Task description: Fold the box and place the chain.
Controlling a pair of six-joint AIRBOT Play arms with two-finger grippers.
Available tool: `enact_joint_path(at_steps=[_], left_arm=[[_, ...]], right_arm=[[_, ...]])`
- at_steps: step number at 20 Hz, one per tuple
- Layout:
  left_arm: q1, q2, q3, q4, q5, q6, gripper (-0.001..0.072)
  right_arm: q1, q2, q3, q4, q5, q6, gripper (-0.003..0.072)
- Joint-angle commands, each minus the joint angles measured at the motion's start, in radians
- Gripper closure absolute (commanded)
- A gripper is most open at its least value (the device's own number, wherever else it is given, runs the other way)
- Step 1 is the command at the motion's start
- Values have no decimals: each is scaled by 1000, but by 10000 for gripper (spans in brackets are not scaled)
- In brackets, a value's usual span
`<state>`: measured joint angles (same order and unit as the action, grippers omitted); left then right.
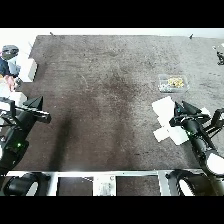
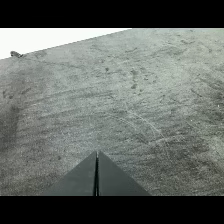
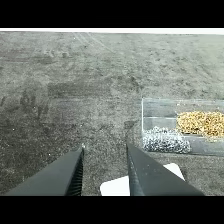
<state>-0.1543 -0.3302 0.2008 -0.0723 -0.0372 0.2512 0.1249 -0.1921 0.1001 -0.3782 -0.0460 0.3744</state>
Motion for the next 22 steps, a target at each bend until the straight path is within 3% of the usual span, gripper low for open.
enact_joint_path(at_steps=[1,9,10,11,15,18,22], left_arm=[[0,1,-3,0,0,0,696],[0,0,-2,0,0,0,696],[0,0,-2,0,0,0,695],[0,0,-2,0,0,0,696],[0,0,-2,0,0,0,696],[0,0,-2,0,0,0,696],[0,1,-2,0,0,0,696]], right_arm=[[1,0,-2,-7,-4,-3,384],[0,-1,74,-30,-23,-33,381],[-1,-5,92,-30,-23,-37,361],[-6,-19,111,-29,-22,-37,268],[-113,-125,198,-21,13,-37,269],[-294,-262,307,-22,220,-18,268],[-651,-503,488,-29,694,-3,268]])
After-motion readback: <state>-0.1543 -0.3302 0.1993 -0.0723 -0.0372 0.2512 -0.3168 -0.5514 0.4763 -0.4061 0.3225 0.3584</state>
